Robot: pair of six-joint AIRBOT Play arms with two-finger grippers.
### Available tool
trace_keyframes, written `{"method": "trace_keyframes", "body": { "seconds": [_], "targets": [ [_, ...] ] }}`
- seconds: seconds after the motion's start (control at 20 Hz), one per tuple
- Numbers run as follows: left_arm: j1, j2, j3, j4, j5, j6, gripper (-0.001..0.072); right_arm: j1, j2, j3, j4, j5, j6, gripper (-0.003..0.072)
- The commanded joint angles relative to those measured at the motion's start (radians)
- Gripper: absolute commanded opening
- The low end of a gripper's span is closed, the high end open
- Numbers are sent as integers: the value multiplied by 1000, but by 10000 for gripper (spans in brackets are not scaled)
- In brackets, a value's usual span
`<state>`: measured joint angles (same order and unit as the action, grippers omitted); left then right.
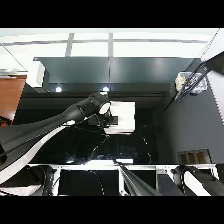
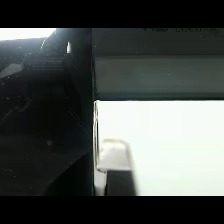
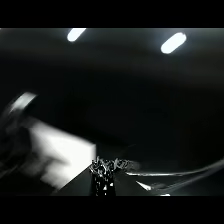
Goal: Fold the box and place the chain.
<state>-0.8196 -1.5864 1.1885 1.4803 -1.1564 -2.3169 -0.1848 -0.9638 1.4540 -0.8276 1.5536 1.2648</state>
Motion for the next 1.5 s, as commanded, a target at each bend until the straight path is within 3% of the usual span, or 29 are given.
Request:
{"method": "trace_keyframes", "body": {
  "seconds": [0.0,0.35,0.65,0.95,1.1,1.35,1.45],
  "targets": [
    [0,0,0,0,0,2,30,126,7,-167,167,17,-20,22],
    [0,0,0,0,0,2,30,432,-4,-410,174,-298,42,23],
    [0,0,0,0,0,2,30,532,-52,-484,175,-466,60,23],
    [0,0,0,0,0,2,31,534,-70,-484,161,-483,95,23],
    [0,0,0,0,0,2,30,530,-69,-476,257,-475,69,23],
    [0,0,0,0,0,2,31,523,-69,-457,275,-459,67,23],
    [0,0,0,0,0,2,31,525,-69,-458,223,-437,73,23]
  ]
}}
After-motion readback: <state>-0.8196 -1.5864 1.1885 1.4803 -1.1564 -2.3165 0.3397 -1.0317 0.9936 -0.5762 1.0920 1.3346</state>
